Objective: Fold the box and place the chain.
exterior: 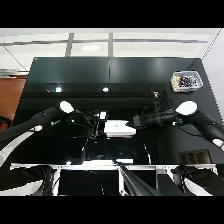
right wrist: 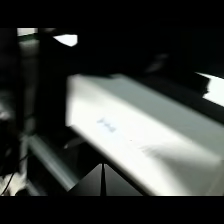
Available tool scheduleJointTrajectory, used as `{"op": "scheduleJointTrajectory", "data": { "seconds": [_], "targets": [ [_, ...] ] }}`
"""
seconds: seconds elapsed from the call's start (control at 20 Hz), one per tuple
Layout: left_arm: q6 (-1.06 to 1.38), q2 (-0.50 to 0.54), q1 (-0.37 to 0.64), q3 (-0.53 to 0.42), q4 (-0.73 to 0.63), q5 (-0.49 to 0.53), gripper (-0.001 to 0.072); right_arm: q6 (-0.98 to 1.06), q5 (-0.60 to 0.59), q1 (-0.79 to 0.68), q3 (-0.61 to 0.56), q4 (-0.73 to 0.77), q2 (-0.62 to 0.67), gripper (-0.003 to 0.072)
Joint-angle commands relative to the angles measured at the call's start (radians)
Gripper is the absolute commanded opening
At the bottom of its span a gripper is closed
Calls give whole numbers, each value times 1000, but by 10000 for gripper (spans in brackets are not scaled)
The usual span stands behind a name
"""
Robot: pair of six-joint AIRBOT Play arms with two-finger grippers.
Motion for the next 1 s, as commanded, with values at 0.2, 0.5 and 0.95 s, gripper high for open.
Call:
{"op": "scheduleJointTrajectory", "data": {
  "seconds": [0.2,0.5,0.95],
  "targets": [
    [-61,21,0,2,-2,7,720,166,206,-237,107,-437,253,18],
    [-290,145,11,26,92,-158,715,232,269,-282,102,-697,335,18],
    [-586,4,-146,301,86,-88,713,232,182,-282,90,-669,335,18]
  ]
}}
